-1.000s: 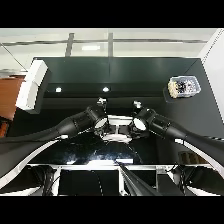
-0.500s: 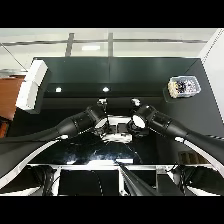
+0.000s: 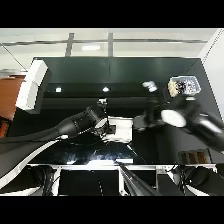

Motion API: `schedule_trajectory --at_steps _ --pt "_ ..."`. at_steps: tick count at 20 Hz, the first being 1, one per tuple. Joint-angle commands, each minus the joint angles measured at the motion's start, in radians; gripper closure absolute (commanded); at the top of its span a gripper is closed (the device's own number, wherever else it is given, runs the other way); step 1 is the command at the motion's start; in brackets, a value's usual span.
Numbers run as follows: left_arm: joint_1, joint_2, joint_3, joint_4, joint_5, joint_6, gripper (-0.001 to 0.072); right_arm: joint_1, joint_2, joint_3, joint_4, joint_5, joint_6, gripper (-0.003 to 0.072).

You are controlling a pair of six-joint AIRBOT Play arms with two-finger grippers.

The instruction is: Fold the box and place the chain.

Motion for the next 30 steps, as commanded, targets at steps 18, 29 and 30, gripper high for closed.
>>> schedule_trajectory --at_steps 18,29,30 --pt "0.000 0.000 0.000 0.000 -0.001 0.000 0.0682 -0.932 -0.635 0.461 -0.060 -0.358 0.031 -0.0010" --pt "0.001 0.000 0.000 0.000 -0.001 0.000 0.0682 -0.968 -0.776 0.536 -0.044 -0.326 0.157 -0.0009" --pt "0.001 0.000 0.000 0.000 -0.001 0.000 0.0682 -0.968 -0.781 0.536 -0.044 -0.340 0.157 -0.0010"
